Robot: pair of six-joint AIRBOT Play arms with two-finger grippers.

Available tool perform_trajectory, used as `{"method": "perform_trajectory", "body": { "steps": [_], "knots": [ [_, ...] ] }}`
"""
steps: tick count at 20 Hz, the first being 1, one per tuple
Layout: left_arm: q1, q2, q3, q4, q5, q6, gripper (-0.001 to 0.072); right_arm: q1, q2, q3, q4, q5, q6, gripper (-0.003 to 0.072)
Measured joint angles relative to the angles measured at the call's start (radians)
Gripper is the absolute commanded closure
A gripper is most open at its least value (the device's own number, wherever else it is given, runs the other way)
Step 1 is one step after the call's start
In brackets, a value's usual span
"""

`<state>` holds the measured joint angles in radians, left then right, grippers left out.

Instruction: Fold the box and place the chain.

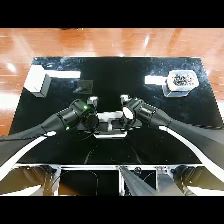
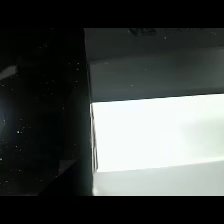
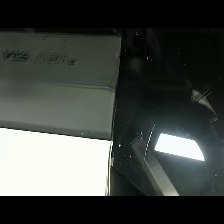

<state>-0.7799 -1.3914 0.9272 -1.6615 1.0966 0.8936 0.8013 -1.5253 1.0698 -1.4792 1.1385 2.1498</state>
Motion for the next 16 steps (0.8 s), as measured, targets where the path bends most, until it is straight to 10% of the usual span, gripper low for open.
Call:
{"method": "perform_trajectory", "body": {
  "steps": [1, 2, 16],
  "knots": [
    [0.000, 0.000, 0.000, 0.002, -0.002, 0.001, 0.0687, 0.000, 0.002, 0.000, 0.002, 0.003, -0.006, 0.0345],
    [0.000, 0.000, 0.000, 0.008, -0.004, 0.009, 0.0687, 0.000, 0.006, -0.001, 0.003, 0.022, -0.012, 0.0289],
    [0.000, 0.000, 0.000, 0.000, 0.003, 0.000, 0.0687, 0.000, 0.102, 0.000, -0.014, 0.045, -0.044, 0.0287]
  ]
}}
